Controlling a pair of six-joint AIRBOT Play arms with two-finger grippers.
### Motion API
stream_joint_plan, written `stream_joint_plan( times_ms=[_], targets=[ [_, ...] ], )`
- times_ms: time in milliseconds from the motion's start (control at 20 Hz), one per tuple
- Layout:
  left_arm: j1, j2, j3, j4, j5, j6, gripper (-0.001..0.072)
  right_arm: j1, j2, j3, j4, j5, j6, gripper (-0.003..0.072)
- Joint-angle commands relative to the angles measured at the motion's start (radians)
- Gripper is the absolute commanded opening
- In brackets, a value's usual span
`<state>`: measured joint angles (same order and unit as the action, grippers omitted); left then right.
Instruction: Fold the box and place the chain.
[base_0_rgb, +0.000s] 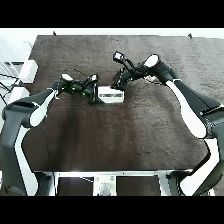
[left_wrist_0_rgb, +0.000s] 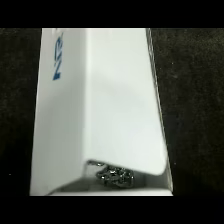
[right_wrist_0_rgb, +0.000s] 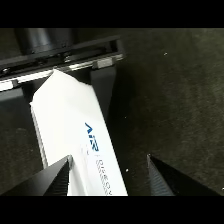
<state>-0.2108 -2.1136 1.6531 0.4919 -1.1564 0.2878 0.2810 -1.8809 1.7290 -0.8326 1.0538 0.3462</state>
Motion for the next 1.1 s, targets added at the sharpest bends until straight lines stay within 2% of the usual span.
stream_joint_plan(
  times_ms=[0,850,1050],
  targets=[
    [0.000,-0.001,0.000,0.001,-0.003,0.001,0.0363,0.007,-0.001,0.000,-0.026,-0.015,0.000,0.0535],
    [0.000,-0.001,0.000,0.001,-0.003,0.001,0.0363,0.029,-0.001,-0.064,-0.058,-0.017,0.001,0.0535],
    [0.000,-0.001,0.000,0.001,-0.003,0.001,0.0363,0.028,-0.001,-0.079,-0.009,0.066,-0.023,0.0535]
  ],
)
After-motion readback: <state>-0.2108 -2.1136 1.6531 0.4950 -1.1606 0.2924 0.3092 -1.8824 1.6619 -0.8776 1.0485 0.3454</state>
